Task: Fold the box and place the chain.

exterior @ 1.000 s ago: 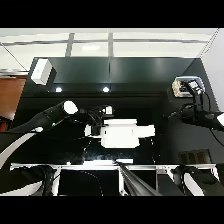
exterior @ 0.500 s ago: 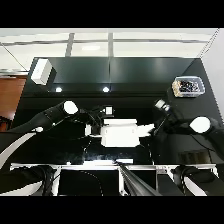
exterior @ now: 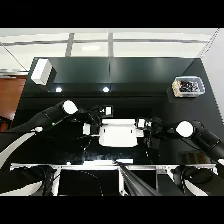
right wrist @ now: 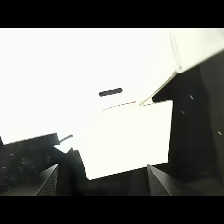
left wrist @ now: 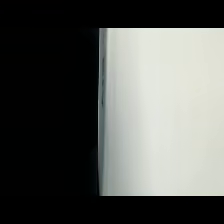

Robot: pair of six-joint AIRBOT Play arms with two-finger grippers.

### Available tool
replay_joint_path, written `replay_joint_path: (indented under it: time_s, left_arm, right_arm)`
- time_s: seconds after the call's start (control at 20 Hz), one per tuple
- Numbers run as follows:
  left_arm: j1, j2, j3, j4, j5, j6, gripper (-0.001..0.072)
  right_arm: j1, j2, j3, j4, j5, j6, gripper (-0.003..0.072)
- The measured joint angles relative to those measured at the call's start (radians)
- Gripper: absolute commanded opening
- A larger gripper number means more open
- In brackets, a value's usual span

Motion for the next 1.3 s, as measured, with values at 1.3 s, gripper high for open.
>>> replay_joint_path:
  time_s: [1.3]
  left_arm:
    - [-0.001,-0.002,-0.001,-0.008,-0.005,-0.002,0.0028]
  right_arm:
    - [-0.016,0.062,0.144,0.008,0.136,0.008,0.0646]
